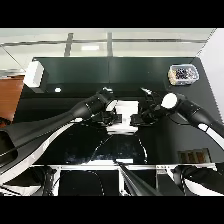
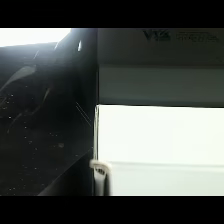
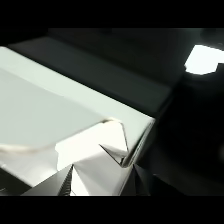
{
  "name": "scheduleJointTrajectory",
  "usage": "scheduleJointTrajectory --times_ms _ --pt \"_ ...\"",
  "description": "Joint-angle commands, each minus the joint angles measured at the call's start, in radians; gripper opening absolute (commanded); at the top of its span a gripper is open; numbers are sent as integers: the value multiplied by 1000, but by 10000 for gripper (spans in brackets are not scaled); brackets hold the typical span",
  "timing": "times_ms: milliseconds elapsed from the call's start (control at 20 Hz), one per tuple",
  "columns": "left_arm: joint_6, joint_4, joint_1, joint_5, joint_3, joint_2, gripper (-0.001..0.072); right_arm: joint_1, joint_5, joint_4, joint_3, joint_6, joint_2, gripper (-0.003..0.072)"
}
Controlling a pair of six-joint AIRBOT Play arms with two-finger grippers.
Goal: Fold the box and place the chain.
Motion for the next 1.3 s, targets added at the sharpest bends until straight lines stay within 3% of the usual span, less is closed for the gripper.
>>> scheduleJointTrajectory --times_ms 0,200,400,450,500,1050,1100,1150,1200,1250 --pt "0 1 0 1 0 0 25 85 3 -246 42 260 -7 403" --pt "0 5 0 1 0 0 25 158 82 -402 108 483 -53 403" --pt "0 5 0 1 0 0 25 194 89 -433 127 614 -87 401" --pt "0 5 0 1 0 0 25 194 93 -433 127 624 -93 266" --pt "0 5 0 1 0 0 25 194 95 -432 127 625 -97 238" --pt "0 5 0 0 0 0 25 194 119 -410 128 647 -131 226" --pt "0 5 0 0 0 0 25 194 119 -406 128 647 -135 115" --pt "0 5 0 0 0 0 25 194 119 -399 128 646 -141 103" --pt "0 5 0 0 0 0 25 195 119 -397 128 646 -144 15" --pt "0 5 0 0 0 0 25 194 119 -397 128 646 -145 14"
